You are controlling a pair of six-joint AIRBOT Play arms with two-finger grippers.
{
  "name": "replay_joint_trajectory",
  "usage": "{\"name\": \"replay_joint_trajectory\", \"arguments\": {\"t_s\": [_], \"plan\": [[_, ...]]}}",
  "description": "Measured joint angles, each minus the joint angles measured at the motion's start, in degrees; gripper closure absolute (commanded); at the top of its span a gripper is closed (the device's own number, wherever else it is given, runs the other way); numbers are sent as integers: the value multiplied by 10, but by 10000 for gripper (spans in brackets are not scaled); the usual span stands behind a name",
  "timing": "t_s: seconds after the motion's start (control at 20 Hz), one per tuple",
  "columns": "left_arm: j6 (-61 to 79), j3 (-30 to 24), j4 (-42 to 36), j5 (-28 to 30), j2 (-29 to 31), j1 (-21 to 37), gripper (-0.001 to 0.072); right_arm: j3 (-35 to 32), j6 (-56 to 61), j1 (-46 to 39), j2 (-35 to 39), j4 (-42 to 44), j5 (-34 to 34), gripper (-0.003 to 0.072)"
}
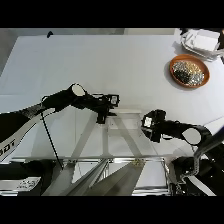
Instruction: Fold the box and place the chain.
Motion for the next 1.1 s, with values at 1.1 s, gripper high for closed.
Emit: {"name": "replay_joint_trajectory", "arguments": {"t_s": [1.1], "plan": [[0, 0, 0, 0, 0, 0, 700, -33, 102, 112, 20, -30, -79, -16]]}}
